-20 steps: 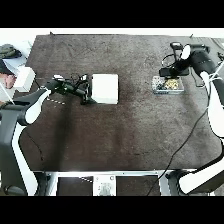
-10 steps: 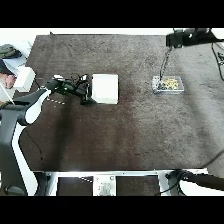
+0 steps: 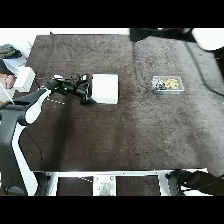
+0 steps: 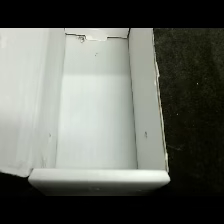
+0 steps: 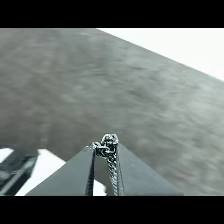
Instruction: Fold the box and place the chain.
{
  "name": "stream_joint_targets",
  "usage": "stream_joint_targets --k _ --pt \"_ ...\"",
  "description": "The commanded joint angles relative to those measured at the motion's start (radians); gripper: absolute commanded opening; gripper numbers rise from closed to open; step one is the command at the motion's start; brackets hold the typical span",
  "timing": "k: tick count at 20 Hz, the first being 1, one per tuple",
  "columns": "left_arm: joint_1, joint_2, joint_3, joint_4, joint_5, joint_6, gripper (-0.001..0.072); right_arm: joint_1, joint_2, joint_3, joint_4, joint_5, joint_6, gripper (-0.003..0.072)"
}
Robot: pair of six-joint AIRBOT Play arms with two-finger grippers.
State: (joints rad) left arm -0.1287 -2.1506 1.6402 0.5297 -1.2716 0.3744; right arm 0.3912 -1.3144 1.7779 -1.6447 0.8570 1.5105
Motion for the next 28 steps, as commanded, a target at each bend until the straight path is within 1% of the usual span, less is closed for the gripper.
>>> stream_joint_targets --k 1,3,5,9,10,11,12,15,16,18,20,23,24,26,28 --pt "0.001 0.0 0.0 0.0 0.0 0.0 0.0243 0.104 -0.082 -0.003 0.027 -0.026 0.008 -0.0016" --pt "0.001 0.0 0.0 0.0 0.0 0.0 0.0243 0.131 -0.134 -0.043 0.03 -0.06 0.015 -0.0017" --pt "0.001 0.0 0.0 0.0 0.0 0.0 0.0243 0.135 -0.159 -0.127 0.038 -0.13 0.064 -0.0017" --pt "0.001 0.0 0.0 0.0 0.0 0.0 0.0243 0.135 -0.162 -0.362 0.083 -0.372 0.09 -0.0016" --pt "0.001 0.0 0.0 0.0 0.0 0.0 0.0243 0.135 -0.162 -0.411 0.08 -0.422 0.098 0.0113" --pt "0.001 0.0 0.0 0.0 0.0 0.0 0.0243 0.127 -0.162 -0.447 0.079 -0.447 0.099 0.0295" --pt "0.001 0.0 0.0 0.0 0.0 0.0 0.0243 0.113 -0.161 -0.463 0.079 -0.434 0.1 0.0309" --pt "0.001 0.0 0.0 0.0 0.0 0.0 0.0243 0.019 -0.14 -0.468 0.079 -0.291 0.149 0.0309" --pt "0.001 0.0 0.0 0.0 0.0 0.0 0.0243 -0.019 -0.115 -0.485 0.079 -0.255 0.158 0.0309" --pt "0.001 0.0 0.0 0.0 0.0 0.0 0.0243 -0.105 -0.048 -0.568 0.078 -0.236 0.2 0.0309" --pt "0.001 0.0 0.0 0.0 0.0 0.0 0.0243 -0.211 0.009 -0.679 0.078 -0.234 0.288 0.031" --pt "0.001 0.0 0.0 0.0 0.0 0.0 0.0243 -0.368 0.021 -0.806 0.079 -0.238 0.437 0.031" --pt "0.001 0.0 0.0 0.0 0.0 0.0 0.0243 -0.403 0.019 -0.841 0.08 -0.266 0.446 0.0311" --pt "0.001 0.0 0.0 0.0 0.0 0.0 0.0243 -0.439 0.006 -0.889 0.098 -0.357 0.468 0.0312" --pt "0.001 0.0 0.0 0.0 0.0 0.0 0.0243 -0.449 -0.037 -0.901 0.106 -0.42 0.499 0.0437"
